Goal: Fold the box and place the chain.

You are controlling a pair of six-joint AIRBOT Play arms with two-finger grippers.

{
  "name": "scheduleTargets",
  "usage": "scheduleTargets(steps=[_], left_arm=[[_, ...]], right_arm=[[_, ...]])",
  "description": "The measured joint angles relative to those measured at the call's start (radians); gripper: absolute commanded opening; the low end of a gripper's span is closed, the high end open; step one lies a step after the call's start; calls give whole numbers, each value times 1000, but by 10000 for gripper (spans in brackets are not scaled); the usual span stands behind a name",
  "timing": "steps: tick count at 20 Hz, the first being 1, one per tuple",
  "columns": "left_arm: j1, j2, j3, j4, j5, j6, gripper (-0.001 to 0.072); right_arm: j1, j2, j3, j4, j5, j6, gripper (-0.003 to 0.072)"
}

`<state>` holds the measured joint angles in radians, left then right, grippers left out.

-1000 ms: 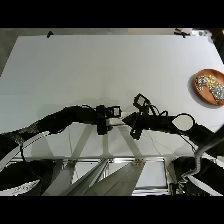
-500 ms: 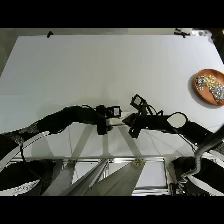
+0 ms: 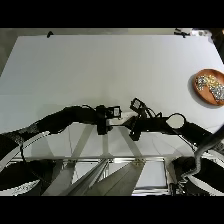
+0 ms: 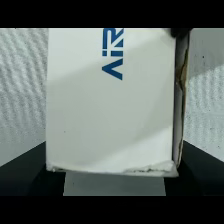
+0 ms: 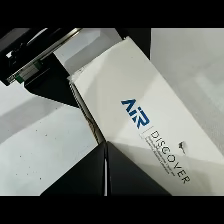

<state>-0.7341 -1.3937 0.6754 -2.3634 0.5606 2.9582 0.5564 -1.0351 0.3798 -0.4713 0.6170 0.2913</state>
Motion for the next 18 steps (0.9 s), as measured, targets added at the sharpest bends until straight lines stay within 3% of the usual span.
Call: scheduleTargets(steps=[7,14,18], left_arm=[[0,0,0,0,0,0,83],[0,0,0,0,0,-1,83],[0,0,0,0,0,0,83]], right_arm=[[1,7,-5,8,-38,7,10],[-15,171,0,34,-121,0,11],[-93,209,0,-21,-77,24,11]])
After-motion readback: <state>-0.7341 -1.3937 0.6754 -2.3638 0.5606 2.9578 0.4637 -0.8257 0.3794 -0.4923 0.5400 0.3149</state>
